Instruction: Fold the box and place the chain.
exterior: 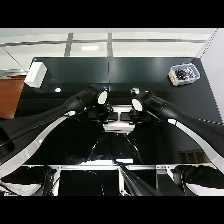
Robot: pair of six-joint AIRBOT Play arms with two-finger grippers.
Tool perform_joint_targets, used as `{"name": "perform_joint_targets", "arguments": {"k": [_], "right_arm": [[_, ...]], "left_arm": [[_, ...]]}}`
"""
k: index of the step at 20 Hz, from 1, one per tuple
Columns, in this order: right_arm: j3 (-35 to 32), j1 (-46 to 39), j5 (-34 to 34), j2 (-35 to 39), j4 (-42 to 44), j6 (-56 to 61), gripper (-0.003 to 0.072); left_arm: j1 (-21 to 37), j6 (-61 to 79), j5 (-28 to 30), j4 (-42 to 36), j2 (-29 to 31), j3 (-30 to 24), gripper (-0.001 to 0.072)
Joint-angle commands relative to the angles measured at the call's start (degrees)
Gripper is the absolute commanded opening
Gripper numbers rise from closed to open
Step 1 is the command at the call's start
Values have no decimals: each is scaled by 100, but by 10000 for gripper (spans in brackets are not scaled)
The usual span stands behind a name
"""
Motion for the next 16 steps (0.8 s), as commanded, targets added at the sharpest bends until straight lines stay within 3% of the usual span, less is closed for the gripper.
{"name": "perform_joint_targets", "arguments": {"k": [1, 3, 4, 5, 6, 7, 11, 12, 13, 16], "right_arm": [[2, -7, 48, -24, 11, 90, 14], [4, -11, 46, -24, 11, 109, 24], [4, -9, 42, -24, 11, 107, 157], [4, -9, 46, -24, 11, 107, 165], [4, -9, 42, -24, 11, 107, 163], [4, -9, 46, -24, 11, 107, 18], [4, -9, 72, -11, 11, 107, 32], [4, -9, 103, 22, 7, 105, 220], [4, -9, 120, 96, 2, 70, 343], [4, -4, 238, 636, 4, -461, 341]], "left_arm": [[4, 15, 0, 17, 0, 2, 25], [4, 15, 4, 17, 0, 2, 25], [4, 15, 4, 20, 0, 2, 25], [4, 15, 7, 17, 0, 2, 25], [4, 15, 4, 20, 0, 2, 25], [4, 15, 7, 20, 0, 2, 26], [4, 15, 4, 20, 0, 2, 26], [4, 15, 4, 20, 0, 2, 25], [4, 15, 4, 20, 0, 2, 25], [4, 15, -9, 20, 0, 2, 25]]}}
